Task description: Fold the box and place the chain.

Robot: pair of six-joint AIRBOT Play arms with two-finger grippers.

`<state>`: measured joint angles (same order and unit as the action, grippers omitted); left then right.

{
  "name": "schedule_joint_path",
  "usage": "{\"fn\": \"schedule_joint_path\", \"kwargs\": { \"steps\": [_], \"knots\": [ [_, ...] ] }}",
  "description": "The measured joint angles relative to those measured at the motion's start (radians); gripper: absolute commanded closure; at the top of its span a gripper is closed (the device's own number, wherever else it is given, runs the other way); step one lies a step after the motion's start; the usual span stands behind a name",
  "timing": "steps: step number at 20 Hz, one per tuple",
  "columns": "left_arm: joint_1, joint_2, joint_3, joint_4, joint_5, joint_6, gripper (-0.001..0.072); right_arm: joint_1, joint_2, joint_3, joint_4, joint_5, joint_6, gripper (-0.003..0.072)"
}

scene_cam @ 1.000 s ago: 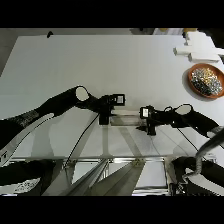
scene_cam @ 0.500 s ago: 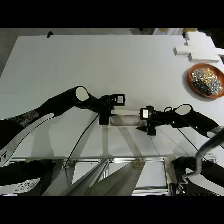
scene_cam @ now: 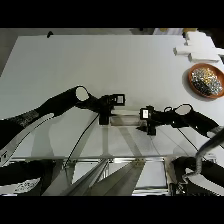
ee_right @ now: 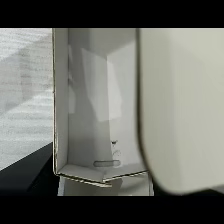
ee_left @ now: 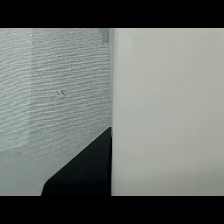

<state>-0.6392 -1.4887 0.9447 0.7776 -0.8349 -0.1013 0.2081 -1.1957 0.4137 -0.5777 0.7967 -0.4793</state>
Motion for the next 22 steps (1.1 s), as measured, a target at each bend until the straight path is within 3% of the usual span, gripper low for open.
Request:
{"fn": "schedule_joint_path", "kwargs": {
  "steps": [3, 5, 6, 14, 19, 21, 22],
  "knots": [
    [0.0, 0.0, 0.0, 0.0, 0.0, 0.0, 0.0699, 0.0, 0.0, 0.0, 0.001, 0.001, 0.0, 0.0269],
    [0.0, 0.0, 0.0, 0.0, 0.0, 0.0, 0.0699, 0.0, 0.0, 0.0, 0.001, 0.005, 0.0, 0.0055],
    [0.0, 0.0, 0.0, -0.002, 0.003, 0.0, 0.0699, 0.001, 0.0, 0.0, -0.012, 0.006, -0.001, 0.0033],
    [0.0, 0.0, 0.0, 0.0, 0.001, 0.0, 0.0699, -0.001, 0.0, -0.001, 0.039, 0.023, 0.006, 0.0016],
    [0.0, 0.0, 0.0, 0.001, 0.0, -0.001, 0.0699, -0.001, 0.0, -0.002, 0.084, 0.023, -0.013, 0.0045],
    [0.0, 0.0, 0.0, 0.001, 0.0, 0.0, 0.0699, -0.001, 0.0, -0.002, 0.091, 0.019, -0.015, 0.0166],
    [0.0, 0.0, 0.0, 0.001, -0.001, 0.0, 0.0699, -0.001, 0.0, -0.002, 0.092, 0.018, -0.016, 0.0162]
  ]
}}
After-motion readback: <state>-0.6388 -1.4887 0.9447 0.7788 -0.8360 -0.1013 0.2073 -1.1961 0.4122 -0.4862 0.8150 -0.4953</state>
